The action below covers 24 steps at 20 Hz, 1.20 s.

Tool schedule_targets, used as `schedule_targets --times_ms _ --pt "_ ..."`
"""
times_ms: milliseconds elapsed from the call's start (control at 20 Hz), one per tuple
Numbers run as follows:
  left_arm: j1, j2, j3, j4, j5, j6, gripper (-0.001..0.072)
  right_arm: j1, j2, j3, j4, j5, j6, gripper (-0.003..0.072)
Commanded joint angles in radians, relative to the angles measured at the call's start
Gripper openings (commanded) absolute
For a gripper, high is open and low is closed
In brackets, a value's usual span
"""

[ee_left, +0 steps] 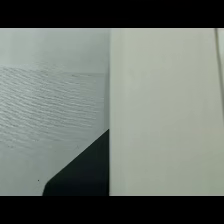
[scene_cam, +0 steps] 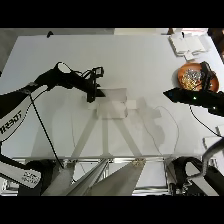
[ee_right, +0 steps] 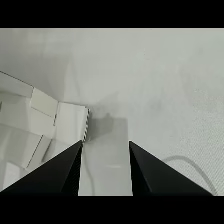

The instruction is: Fold the box and place the chain.

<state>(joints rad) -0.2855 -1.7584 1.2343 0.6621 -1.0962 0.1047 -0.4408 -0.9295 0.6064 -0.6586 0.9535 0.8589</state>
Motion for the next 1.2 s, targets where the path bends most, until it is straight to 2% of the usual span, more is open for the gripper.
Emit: schedule_targets --times_ms 0,400,600,1150 --pt "-0.003 -0.02 0.0 0.006 0.024 0.008 0.0007 -0.001 0.001 0.001 0.0 -0.002 0.0 0.0296" --pt "-0.003 -0.019 0.0 0.005 0.023 0.009 0.0007 -0.001 0.001 0.001 0.0 0.002 0.0 0.0296" --pt "-0.002 0.001 0.0 0.006 0.003 0.117 0.0006 -0.001 0.001 0.001 0.0 0.005 0.0 0.0296" --pt "-0.002 0.011 0.0 0.005 0.001 0.164 0.0013 -0.001 0.001 0.001 0.0 0.008 -0.003 0.0295"
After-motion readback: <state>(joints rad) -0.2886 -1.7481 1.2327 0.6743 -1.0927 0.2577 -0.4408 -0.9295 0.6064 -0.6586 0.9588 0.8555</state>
